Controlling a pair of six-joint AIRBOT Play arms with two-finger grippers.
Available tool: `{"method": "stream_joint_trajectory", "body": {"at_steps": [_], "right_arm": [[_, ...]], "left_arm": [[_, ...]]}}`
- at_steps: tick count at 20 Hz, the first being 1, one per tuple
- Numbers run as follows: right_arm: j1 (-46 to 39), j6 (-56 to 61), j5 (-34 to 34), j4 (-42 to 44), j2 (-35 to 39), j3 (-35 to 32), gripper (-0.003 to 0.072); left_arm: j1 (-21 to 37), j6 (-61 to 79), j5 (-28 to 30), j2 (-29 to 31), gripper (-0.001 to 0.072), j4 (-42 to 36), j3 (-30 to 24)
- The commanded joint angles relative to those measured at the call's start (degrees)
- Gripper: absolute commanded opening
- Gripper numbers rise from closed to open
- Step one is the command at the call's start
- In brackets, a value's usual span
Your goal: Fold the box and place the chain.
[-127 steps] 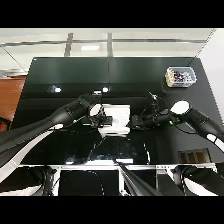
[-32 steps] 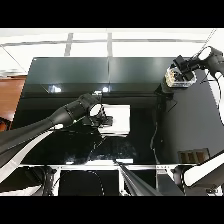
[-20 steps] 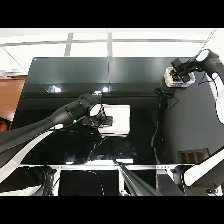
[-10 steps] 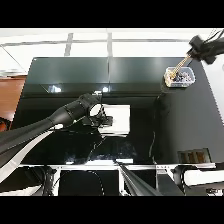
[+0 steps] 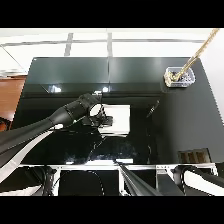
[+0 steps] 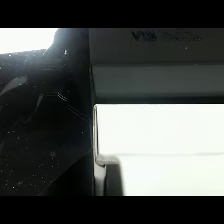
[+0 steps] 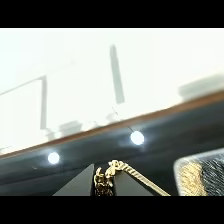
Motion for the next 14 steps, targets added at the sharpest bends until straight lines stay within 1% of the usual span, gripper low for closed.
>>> {"method": "stream_joint_trajectory", "body": {"at_steps": [1, 3, 6, 8, 10, 14], "right_arm": [[0.07, -4.98, 7.85, 6.91, 3.65, 4.44, 0.0013], [0.09, -5.29, 11.67, 8.74, 5.55, 4.42, 0.0013], [0.09, -5.77, 10.34, 14.05, 7.98, 4.42, 0.0013], [0.22, -5.77, 11.85, 17.7, 8.74, 4.42, 0.0013], [2.14, -5.9, 13.11, 19.32, 8.9, 4.39, 0.0013], [9.77, -5.97, 19.23, 19.43, 8.9, 3.67, 0.0013]], "left_arm": [[0.0, 0.02, 0.07, 0.0, 0.0027, 0.02, 0.0], [0.0, 0.0, 0.0, 0.0, 0.0027, 0.02, 0.0], [0.0, 0.0, 0.0, 0.0, 0.0027, 0.02, 0.0], [0.0, 0.0, -0.02, 0.0, 0.0027, 0.02, 0.0], [0.0, 0.0, 0.0, 0.0, 0.0027, 0.02, 0.0], [0.0, 0.02, 0.0, 0.0, 0.0027, 0.02, 0.0]]}}
